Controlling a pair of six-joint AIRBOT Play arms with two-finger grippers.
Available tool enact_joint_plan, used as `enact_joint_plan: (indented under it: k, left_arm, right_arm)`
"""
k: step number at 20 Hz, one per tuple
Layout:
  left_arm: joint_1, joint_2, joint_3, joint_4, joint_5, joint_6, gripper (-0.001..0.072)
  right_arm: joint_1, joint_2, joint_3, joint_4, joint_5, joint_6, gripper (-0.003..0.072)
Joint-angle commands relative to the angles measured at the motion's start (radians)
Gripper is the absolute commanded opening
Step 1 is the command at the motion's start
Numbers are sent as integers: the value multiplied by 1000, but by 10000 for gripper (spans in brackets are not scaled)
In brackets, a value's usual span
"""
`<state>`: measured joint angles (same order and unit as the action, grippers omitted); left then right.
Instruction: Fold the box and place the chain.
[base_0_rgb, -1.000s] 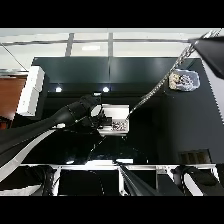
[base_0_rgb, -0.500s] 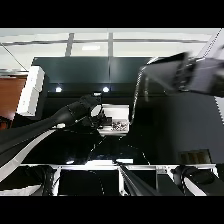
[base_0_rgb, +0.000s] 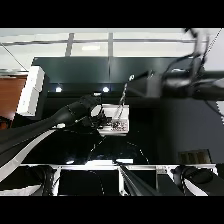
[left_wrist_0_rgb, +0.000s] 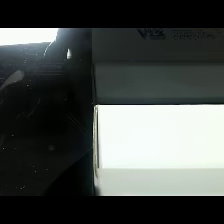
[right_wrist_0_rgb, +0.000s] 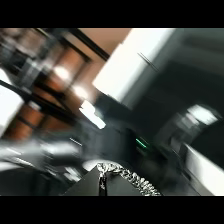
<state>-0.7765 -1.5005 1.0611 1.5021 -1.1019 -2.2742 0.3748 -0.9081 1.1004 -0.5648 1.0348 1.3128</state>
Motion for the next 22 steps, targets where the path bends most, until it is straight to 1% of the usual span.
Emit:
enact_joint_plan:
  k: [1,2,4,8,11,13,16,20,21,22]
  left_arm:
    - [0,0,0,0,0,0,29]
    - [0,0,0,0,0,0,29]
    - [0,0,0,0,0,0,29]
    - [0,0,0,0,0,0,29]
    - [0,0,0,0,0,0,29]
    - [0,0,0,0,0,0,29]
    - [0,0,0,0,0,0,29]
    - [0,0,0,0,0,0,29]
    - [0,0,0,0,0,0,29]
    - [0,0,0,0,0,0,29]
  right_arm:
    - [20,-24,-132,-121,-34,35,15]
    - [20,-36,-172,-115,-61,36,15]
    - [20,-66,-215,-85,-93,37,15]
    - [20,-98,-216,-80,-130,37,15]
    - [20,-98,-214,-32,-133,26,15]
    - [18,-98,-203,35,-94,-69,15]
    - [-23,-98,-166,174,7,-148,15]
    - [-51,-98,-159,432,19,-265,14]
    - [-50,-98,-159,443,16,-281,15]
    - [-48,-98,-159,420,12,-280,15]
